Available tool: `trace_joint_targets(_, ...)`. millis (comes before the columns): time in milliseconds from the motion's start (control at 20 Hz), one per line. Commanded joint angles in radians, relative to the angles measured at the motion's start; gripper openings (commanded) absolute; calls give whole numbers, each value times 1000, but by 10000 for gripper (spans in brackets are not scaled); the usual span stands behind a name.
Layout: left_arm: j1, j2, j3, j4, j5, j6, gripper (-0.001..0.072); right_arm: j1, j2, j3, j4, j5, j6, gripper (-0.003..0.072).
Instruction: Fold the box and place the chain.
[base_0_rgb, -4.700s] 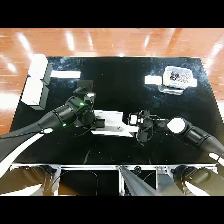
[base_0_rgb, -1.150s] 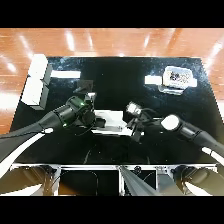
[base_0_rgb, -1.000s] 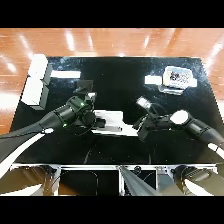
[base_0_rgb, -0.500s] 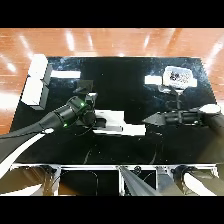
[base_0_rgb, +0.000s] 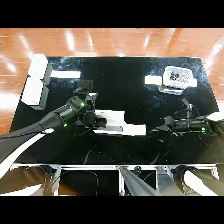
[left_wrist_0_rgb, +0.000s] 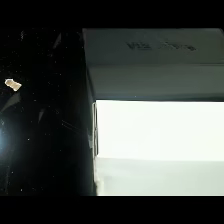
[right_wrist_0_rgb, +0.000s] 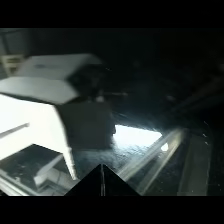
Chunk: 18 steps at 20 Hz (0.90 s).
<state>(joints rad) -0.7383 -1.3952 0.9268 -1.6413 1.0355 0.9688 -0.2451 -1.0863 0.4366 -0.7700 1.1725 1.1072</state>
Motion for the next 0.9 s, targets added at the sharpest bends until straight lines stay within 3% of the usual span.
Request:
trace_joint_targets(0, 0, 1, 0, 1, 1, 0, 21, 114, -13, -33, 11, -103, 53, 32)
trace_joint_targets(300, 0, 1, 0, -2, 1, 0, 22, 304, -115, -24, 127, -207, 44, 32)
trace_joint_targets(700, 0, 1, 0, -3, 1, 0, 21, 412, -122, 12, 320, -230, -61, 34)
trace_joint_targets(750, 0, 1, 0, -3, 1, 0, 22, 428, -122, 17, 348, -230, -82, 115)
trace_joint_targets(800, 0, 1, 0, -3, 1, 0, 22, 443, -122, 26, 355, -230, -90, 408)
trace_joint_targets(850, 0, 1, 0, -3, 1, 0, 21, 456, -122, 39, 350, -226, -91, 448)
